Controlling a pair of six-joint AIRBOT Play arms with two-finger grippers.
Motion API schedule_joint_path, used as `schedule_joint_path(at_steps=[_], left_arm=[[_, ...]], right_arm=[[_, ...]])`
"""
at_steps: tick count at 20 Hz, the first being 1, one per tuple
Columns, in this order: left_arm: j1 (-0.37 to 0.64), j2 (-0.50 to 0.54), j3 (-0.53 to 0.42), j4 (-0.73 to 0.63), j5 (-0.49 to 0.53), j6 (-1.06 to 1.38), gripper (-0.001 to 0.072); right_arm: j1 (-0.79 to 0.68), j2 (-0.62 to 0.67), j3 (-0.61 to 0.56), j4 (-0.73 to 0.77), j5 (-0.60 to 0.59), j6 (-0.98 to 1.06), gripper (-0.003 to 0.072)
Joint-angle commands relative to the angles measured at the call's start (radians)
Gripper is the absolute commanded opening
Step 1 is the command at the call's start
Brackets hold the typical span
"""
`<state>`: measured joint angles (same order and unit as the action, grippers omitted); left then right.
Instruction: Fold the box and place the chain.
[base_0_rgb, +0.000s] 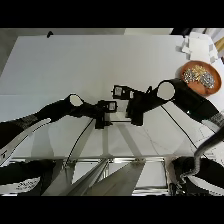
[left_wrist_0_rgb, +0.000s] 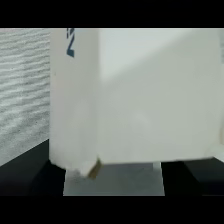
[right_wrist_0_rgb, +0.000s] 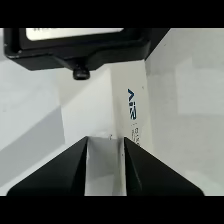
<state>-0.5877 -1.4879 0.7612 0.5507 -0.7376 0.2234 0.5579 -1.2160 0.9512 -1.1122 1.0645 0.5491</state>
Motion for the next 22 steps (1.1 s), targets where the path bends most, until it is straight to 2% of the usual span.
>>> schedule_joint_path(at_steps=[1, 7, 10, 14, 22], left_arm=[[0.0, 0.001, 0.0, 0.0, 0.0, 0.0, 0.0013], [0.0, 0.001, 0.0, 0.0, 0.0, 0.0, 0.0013], [0.0, 0.001, 0.0, 0.0, 0.0, 0.0, 0.0013], [0.0, 0.001, 0.0, 0.0, 0.0, 0.0, 0.0013], [0.0, 0.001, 0.0, 0.0, 0.0, 0.0, 0.0013]], right_arm=[[0.007, 0.0, -0.004, -0.038, -0.015, 0.003, 0.0175], [0.016, 0.061, -0.004, -0.047, -0.05, -0.007, 0.0161], [0.016, 0.096, -0.004, -0.06, -0.111, -0.014, 0.0205], [0.016, 0.086, -0.013, -0.067, -0.068, -0.047, 0.0225], [0.016, 0.084, -0.07, -0.071, -0.12, -0.092, 0.0258]])
